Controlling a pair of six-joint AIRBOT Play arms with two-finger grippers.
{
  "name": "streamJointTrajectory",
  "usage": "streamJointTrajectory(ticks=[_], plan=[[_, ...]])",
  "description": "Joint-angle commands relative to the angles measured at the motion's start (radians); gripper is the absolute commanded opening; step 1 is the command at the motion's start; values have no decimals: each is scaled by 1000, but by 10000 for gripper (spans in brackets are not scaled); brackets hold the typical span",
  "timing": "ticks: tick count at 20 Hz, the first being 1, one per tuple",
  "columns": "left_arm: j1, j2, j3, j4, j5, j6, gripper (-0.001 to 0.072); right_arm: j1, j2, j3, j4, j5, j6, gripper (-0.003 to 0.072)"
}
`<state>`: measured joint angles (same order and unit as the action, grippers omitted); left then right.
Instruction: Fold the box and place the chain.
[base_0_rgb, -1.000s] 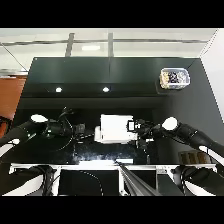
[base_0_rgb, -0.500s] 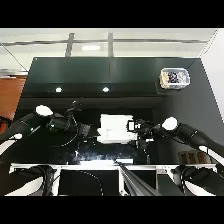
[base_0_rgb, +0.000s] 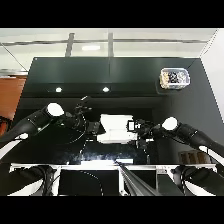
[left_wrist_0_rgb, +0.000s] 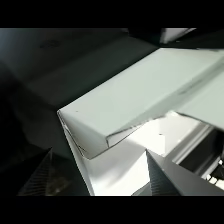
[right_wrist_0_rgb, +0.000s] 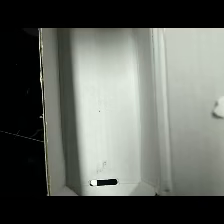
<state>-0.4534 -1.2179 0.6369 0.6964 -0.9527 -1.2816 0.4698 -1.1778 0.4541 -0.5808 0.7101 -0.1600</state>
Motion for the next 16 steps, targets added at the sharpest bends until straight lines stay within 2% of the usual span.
streamJointTrajectory(ticks=[1, 4, 9, 14, 16], plan=[[-43, -1, 6, 103, 32, -202, 680, 0, 0, 0, 0, 0, 0, 429], [-76, -1, 16, 150, 34, -269, 680, 0, 0, 0, 0, 0, 0, 429], [-134, -1, 83, 268, 13, -380, 680, 0, 0, 0, 0, 0, 0, 429], [-193, -2, 147, 492, -84, -590, 678, 0, 0, 0, 0, 0, 0, 429], [-236, -4, 164, 559, -88, -678, 677, 0, 0, 0, 0, 0, 0, 429]])
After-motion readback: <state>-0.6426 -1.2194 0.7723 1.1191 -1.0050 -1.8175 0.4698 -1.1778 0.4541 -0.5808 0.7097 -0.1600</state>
